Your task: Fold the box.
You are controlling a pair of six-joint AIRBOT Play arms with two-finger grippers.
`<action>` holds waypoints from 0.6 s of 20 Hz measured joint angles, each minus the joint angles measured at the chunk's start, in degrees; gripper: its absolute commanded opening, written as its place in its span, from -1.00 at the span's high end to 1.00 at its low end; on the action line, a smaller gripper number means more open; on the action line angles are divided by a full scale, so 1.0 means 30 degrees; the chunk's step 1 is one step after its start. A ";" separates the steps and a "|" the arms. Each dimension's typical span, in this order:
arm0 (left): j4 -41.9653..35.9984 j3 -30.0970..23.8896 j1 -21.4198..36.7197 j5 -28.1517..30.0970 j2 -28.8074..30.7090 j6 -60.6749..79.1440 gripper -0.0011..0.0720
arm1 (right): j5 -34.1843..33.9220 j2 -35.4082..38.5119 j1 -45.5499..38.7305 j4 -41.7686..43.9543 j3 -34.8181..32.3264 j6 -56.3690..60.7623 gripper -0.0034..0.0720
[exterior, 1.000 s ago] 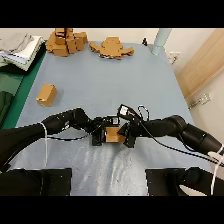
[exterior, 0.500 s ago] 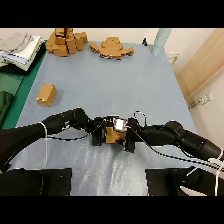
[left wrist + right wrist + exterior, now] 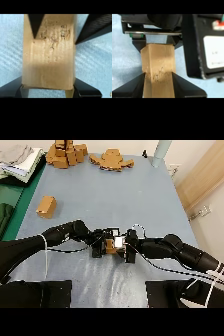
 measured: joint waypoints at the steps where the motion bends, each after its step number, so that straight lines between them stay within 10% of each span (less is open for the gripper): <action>1: 0.0000 0.0000 0.0000 0.0000 0.0000 0.0000 -0.46 | 0.0197 0.0044 0.0007 -0.0073 -0.0036 -0.0087 -0.51; 12: -0.0007 0.0000 0.0000 0.0000 0.0000 0.0000 -0.46 | 0.0911 0.1093 0.0000 -0.0525 -0.0095 -0.0364 -0.46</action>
